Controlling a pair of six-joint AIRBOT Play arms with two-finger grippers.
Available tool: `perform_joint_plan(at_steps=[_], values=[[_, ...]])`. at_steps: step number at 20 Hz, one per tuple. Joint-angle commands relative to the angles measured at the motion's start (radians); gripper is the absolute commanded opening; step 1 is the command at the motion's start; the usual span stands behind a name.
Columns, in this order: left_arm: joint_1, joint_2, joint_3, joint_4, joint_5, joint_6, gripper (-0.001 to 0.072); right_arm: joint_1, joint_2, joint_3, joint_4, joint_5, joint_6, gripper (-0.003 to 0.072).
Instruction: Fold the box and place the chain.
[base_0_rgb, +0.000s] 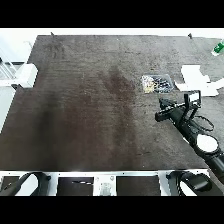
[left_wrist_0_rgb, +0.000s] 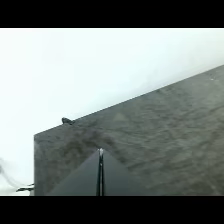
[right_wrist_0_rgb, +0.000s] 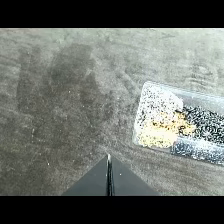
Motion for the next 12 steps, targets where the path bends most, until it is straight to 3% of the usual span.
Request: perform_joint_plan(at_steps=[1, 4, 7, 12], values=[[0.0, 0.298, -0.396, -0.213, 0.041, 0.217, 0.0012, 0.0, 0.033, 0.0, -0.001, -0.005, 0.005, 0.0008], [0.0, 0.529, -0.623, -0.21, 0.087, 0.197, 0.0012, 0.0, 0.094, -0.007, -0.001, -0.034, 0.005, 0.0007], [0.0, 0.702, -0.752, -0.19, 0.143, 0.187, 0.0012, 0.0, 0.148, -0.029, -0.001, -0.053, 0.005, 0.0008], [0.0, 0.743, -0.797, -0.171, 0.113, 0.116, 0.0019, 0.0, 0.154, -0.032, -0.001, -0.053, 0.005, 0.0008]])
